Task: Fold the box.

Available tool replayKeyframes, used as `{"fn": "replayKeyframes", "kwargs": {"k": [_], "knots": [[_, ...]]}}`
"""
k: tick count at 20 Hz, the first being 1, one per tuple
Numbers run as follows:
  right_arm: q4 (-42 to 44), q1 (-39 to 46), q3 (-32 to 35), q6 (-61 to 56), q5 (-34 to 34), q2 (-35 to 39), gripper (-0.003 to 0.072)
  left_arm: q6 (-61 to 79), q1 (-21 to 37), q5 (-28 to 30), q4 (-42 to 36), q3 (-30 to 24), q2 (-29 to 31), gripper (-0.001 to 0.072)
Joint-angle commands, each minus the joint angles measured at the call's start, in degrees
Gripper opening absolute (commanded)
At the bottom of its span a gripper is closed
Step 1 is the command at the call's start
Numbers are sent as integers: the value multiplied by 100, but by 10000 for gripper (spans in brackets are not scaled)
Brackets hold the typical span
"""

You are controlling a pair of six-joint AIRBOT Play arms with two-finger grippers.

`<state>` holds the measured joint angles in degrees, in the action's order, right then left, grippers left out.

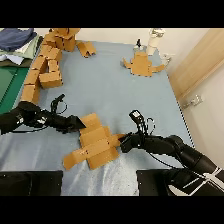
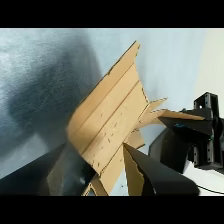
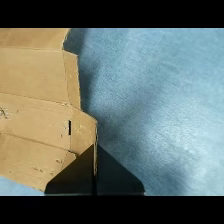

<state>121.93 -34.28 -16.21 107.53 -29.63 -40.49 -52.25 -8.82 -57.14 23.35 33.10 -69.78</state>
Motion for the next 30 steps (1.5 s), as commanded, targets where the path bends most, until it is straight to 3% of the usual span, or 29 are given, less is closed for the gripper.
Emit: {"fn": "replayKeyframes", "kwargs": {"k": [1, 6, 7, 8, 16, 17, 18, 24, 25, 26, 27, 30], "knots": [[-26, -13, 9, -15, 13, 15, 3, 787, -83, -114, -734, 4, -339, 513], [-131, -13, 9, -15, 15, 15, 3, 1270, -83, -702, -1086, 7, -551, 511], [-142, -13, 9, -15, 13, 15, 3, 1325, -83, -861, -1095, 4, -584, 342], [-151, -13, 9, -15, 13, 15, 3, 1423, -83, -1025, -1093, 4, -597, 283], [-203, -13, 9, -15, 11, 13, 3, 1545, -72, -1246, -1045, 7, -595, 280], [-221, -13, 9, -17, 11, 13, 3, 1543, -72, -1250, -1001, 4, -595, 241], [-221, -13, 9, -15, 13, 13, 3, 1547, -72, -1252, -962, 4, -595, 46], [-221, -13, 9, -15, 15, 13, 6, 1860, -85, -1263, -966, 4, -597, 13], [-219, -11, 9, -15, 17, 13, 86, 2004, -85, -1268, -990, 7, -595, 13], [-223, -9, 2, -15, 26, 15, 282, 2188, -85, -1272, -1045, 7, -595, 13], [-299, 24, -46, -17, 22, 20, 367, 2371, -85, -1274, -1078, 33, -595, 12], [-1143, 437, -702, -533, -459, 20, 367, 2789, -221, -1298, -841, 413, -584, 12]]}}
